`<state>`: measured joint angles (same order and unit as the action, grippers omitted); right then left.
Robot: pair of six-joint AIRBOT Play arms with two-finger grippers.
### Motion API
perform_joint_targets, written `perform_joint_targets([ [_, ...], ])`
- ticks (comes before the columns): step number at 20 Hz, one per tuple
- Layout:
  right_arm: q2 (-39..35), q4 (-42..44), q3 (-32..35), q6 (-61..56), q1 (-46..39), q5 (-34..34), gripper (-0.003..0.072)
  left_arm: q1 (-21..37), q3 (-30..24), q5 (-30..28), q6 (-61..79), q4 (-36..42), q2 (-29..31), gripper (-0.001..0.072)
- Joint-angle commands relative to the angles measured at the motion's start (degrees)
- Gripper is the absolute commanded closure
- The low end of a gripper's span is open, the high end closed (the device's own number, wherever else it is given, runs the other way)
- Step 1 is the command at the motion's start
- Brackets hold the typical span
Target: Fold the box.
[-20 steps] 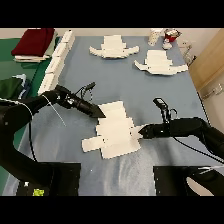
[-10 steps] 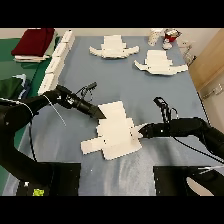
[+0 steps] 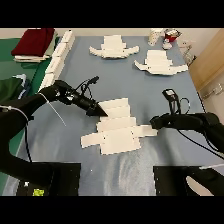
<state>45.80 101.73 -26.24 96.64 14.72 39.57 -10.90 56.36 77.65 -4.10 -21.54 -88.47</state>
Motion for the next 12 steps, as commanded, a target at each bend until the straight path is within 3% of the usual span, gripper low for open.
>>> perform_joint_targets([
  [1, 0.0, -11.5, -3.1, -11.5, -3.1, -1.9, 0.0334, -1.7, -0.4, -5.9, 7.4, -2.8, 5.0, 0.0701],
  [5, 0.6, -9.2, -3.5, -14.4, -3.4, -5.7, 0.0334, -5.1, -6.4, -14.9, 14.8, -3.3, 12.9, 0.0702],
  [12, 6.0, -3.2, -3.6, -14.6, -3.3, -6.6, 0.0336, -15.8, -23.6, -36.2, 24.6, 2.6, 28.8, 0.0702],
])
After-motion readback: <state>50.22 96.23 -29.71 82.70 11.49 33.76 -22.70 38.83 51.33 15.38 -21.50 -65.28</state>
